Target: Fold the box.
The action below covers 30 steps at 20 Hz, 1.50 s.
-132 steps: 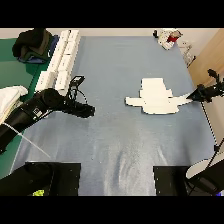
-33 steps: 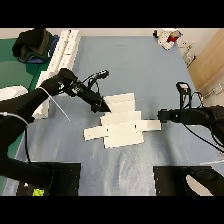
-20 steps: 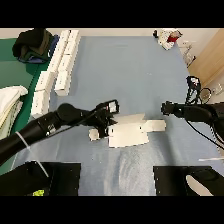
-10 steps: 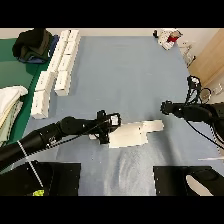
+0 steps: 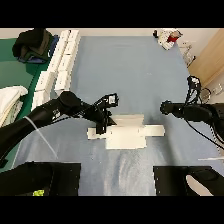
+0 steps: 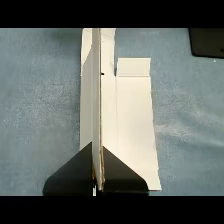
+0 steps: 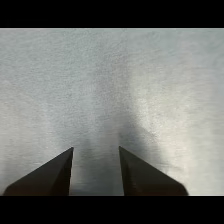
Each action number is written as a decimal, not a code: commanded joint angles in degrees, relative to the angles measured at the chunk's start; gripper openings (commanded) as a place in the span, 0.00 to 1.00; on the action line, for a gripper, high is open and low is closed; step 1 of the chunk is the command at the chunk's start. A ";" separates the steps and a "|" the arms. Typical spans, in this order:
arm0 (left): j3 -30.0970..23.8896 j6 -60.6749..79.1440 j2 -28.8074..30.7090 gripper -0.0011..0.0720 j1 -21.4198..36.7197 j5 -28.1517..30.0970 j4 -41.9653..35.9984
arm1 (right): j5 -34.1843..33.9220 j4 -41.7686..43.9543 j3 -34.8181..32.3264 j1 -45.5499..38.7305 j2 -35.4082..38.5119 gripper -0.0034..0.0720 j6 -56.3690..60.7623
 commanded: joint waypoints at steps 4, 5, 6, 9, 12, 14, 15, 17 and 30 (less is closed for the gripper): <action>3.06 -3.30 -6.56 0.03 1.18 -4.90 0.15 | 0.00 1.05 0.02 0.02 0.00 0.64 0.02; 3.04 -3.30 -6.86 0.03 1.18 -4.68 0.31 | 0.00 1.05 0.02 0.02 0.00 0.64 0.02; 3.04 -3.43 -7.17 0.03 1.18 -4.66 0.35 | 0.00 1.05 0.02 0.02 0.00 0.64 0.02; 3.04 -4.85 -8.07 0.03 1.18 -4.72 0.31 | 0.00 1.05 0.02 0.02 0.00 0.64 0.02; 3.06 -4.83 -8.50 0.03 1.18 -4.59 0.33 | -0.02 1.07 0.02 0.02 0.00 0.64 0.02; 3.06 -4.85 -8.52 0.03 1.18 -4.66 0.33 | -0.04 1.70 0.02 0.02 0.00 0.64 0.02; 3.06 -4.85 -8.55 0.03 1.18 -4.63 0.33 | -0.11 1.77 0.02 0.04 0.00 0.64 0.02; 3.06 -4.81 -8.52 0.03 1.25 -4.39 0.61 | -0.63 2.71 0.02 0.04 0.02 0.64 0.02; 3.87 -4.81 -8.37 0.03 2.62 -5.68 1.20 | -1.97 3.56 0.02 0.02 0.02 0.64 0.00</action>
